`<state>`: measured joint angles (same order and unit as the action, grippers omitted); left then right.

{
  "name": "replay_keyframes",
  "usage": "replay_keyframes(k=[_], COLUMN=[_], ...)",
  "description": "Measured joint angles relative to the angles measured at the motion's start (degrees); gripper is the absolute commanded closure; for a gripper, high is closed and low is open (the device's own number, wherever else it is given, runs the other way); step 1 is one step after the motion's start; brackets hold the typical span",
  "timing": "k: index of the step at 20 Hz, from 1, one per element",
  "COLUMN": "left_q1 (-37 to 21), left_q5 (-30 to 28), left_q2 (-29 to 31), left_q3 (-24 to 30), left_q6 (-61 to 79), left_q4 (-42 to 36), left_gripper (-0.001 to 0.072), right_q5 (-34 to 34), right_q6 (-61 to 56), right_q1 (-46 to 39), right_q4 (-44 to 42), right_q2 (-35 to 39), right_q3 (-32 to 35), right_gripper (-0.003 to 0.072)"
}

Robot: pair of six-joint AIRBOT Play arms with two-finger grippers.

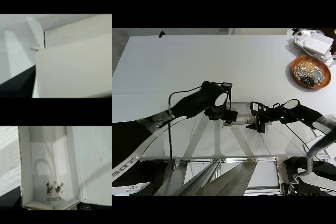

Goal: Fold the box and place the chain.

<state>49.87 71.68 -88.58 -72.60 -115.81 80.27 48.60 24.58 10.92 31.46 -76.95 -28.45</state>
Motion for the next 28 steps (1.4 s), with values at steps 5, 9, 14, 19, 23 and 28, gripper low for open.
replay_keyframes(k=[5, 9, 14, 19, 23, 28], left_q1=[-3.3, -5.7, -12.6, -16.4, -16.8, -18.8], left_q5=[2.7, -6.6, -17.4, -21.2, -23.0, -24.3], left_q2=[8.9, 18.1, 19.6, 14.6, 12.7, 11.5], left_q3=[4.3, 16.3, 28.7, 31.6, 32.2, 32.3], left_q6=[37.2, 69.8, 95.9, 107.8, 117.4, 123.2], left_q4=[-2.4, -6.7, -20.7, -28.5, -34.7, -43.2], left_gripper=[0.0016, 0.0008, 0.0005, 0.0004, 0.0004, 0.0004], right_q5=[0.0, 0.0, 0.0, 0.0, 0.0, 0.0], right_q6=[0.0, 0.0, -0.1, -0.1, -0.1, -0.1], right_q1=[0.0, 0.0, 0.0, 0.0, 0.0, 0.0], right_q4=[0.0, 0.0, 0.0, 0.0, 0.0, 0.0], right_q2=[0.0, 0.0, 0.0, 0.0, 0.0, 0.0], right_q3=[0.0, 0.0, 0.0, 0.0, 0.0, 0.0], right_gripper=[0.0367, 0.0367, 0.0367, 0.0367, 0.0367, 0.0367])
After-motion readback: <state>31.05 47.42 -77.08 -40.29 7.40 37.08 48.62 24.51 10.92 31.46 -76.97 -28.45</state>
